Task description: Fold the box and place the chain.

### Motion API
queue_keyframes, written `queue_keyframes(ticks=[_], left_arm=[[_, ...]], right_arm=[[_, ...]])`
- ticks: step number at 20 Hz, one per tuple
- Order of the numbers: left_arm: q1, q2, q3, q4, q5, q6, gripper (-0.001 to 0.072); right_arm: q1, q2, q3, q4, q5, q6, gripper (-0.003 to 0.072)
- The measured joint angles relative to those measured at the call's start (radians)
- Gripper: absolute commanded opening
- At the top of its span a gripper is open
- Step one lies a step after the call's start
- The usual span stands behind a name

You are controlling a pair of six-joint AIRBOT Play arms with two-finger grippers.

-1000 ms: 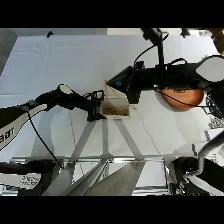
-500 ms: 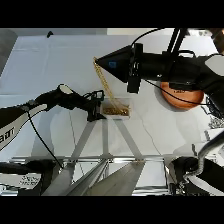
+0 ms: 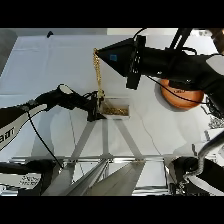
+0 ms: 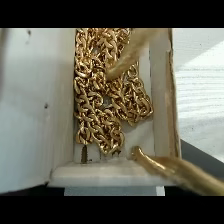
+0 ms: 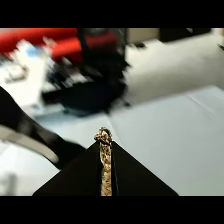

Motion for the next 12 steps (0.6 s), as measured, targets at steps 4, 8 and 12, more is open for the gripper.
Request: queue_keyframes(ticks=[4, 8, 12], left_arm=[[0.0, 0.0, 0.0, 0.0, 0.0, 0.0, 0.0404], [0.0, 0.0, 0.0, 0.0, 0.0, 0.0, 0.0404], [0.0, 0.0, 0.0, 0.0, 0.0, 0.0, 0.0404]], right_arm=[[0.0, -0.018, 0.0, -0.264, -0.013, 0.131, 0.0015], [0.0, -0.043, -0.012, -0.524, -0.004, 0.286, 0.0015], [0.0, -0.105, -0.026, -0.649, 0.053, 0.388, 0.0016]])
